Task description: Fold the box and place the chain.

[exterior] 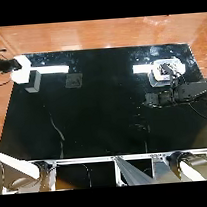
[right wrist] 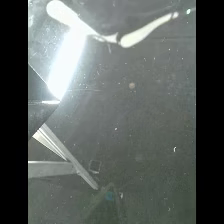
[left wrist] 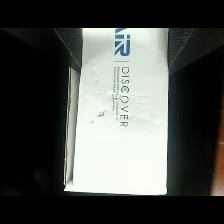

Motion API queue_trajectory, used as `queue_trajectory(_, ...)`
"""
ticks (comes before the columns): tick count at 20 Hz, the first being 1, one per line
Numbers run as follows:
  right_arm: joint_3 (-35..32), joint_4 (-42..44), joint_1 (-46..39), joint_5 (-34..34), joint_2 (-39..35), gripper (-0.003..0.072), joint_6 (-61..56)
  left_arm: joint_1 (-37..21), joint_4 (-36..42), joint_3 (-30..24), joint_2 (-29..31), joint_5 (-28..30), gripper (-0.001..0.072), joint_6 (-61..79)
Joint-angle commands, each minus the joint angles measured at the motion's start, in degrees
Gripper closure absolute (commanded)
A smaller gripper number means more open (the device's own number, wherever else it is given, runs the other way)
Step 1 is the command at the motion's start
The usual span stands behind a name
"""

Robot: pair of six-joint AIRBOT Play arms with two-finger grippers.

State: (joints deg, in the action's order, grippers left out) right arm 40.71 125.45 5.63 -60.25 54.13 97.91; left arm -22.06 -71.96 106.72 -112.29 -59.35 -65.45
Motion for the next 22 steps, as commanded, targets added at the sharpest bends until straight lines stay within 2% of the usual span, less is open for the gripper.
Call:
queue_trajectory(1,-0.02,0.09,0.22,-0.17,-0.04,0.0664,-0.02,2.49,-5.7,2.14,-3.76,-0.46,0.0082,-1.51)
queue_trajectory(3,-0.02,0.07,0.2,-0.22,-0.04,0.0664,0.0,4.26,-13.57,3.78,-3.34,-2.4,0.0082,-2.4)
queue_trajectory(5,-0.02,0.04,0.2,-0.15,-0.04,0.0664,0.0,5.16,-19.04,8.37,-2.69,-5.51,0.0082,-6.54)
queue_trajectory(8,0.15,-0.04,0.09,2.08,-0.04,0.0665,0.0,5.49,-17.7,14.23,0.83,-9.46,0.0083,-11.28)
queue_trajectory(11,4.11,-0.66,-2.03,1.99,-0.13,0.0664,0.02,5.99,-14.23,12.96,9.16,-12.72,0.0094,-11.61)
queue_trajectory(12,6.82,-1.51,-3.08,1.27,-0.2,0.0664,0.02,6.01,-11.69,12.5,11.72,-14.51,0.017,-13.03)
queue_trajectory(13,10.12,-3.89,-4.2,-0.04,-0.52,0.0665,0.02,5.99,-7.69,11.89,14.21,-17.46,0.038,-14.47)
queue_trajectory(14,13.29,-7.08,-5.2,-1.92,-1.09,0.0665,-0.02,5.92,-3.54,11.02,16.37,-20.72,0.0675,-15.47)
queue_trajectory(15,16.11,-10.01,-6.19,-4.07,-2.01,0.0665,-0.04,6.08,1.79,9.07,18.8,-22.71,0.0684,-16.57)
queue_trajectory(16,17.99,-13.0,-6.95,-5.44,-3.74,0.0664,-0.28,6.75,5.97,6.58,21.29,-23.43,0.0685,-17.33)
queue_trajectory(18,17.44,-19.71,-7.43,-5.44,-9.29,0.0665,-3.28,11.13,4.39,-2.45,29.0,-19.61,0.0686,-17.53)
queue_trajectory(20,12.17,-26.08,-7.41,-4.72,-16.59,0.0665,-8.57,17.79,-1.7,-20.55,42.21,-7.78,0.0686,-18.99)
queue_trajectory(22,3.43,-28.81,-7.41,-2.43,-23.69,0.0665,-12.2,24.3,-2.99,-42.82,56.63,4.37,0.0686,-20.2)
